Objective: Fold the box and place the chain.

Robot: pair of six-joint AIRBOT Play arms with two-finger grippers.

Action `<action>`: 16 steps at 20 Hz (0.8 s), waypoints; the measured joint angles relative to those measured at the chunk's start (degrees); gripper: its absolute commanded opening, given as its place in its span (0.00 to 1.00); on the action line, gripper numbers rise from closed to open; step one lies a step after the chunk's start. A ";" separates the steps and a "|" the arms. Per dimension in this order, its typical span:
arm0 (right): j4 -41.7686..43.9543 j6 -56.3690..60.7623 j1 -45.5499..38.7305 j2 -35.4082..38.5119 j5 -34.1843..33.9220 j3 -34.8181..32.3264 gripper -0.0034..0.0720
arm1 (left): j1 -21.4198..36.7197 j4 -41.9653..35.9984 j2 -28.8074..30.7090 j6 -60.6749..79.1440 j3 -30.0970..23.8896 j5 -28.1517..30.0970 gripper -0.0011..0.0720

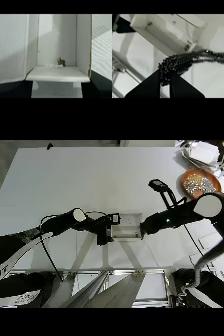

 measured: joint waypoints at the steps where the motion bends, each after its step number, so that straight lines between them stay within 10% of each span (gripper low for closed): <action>1: 0.00 0.28 1.64 0.00 -2.34 -0.07 0.07 | 0.00 0.00 0.00 0.00 0.00 0.00 0.45; 16: -1.66 4.22 9.75 -10.43 -15.34 -0.33 0.07 | 0.00 0.00 0.00 0.00 0.00 0.00 0.45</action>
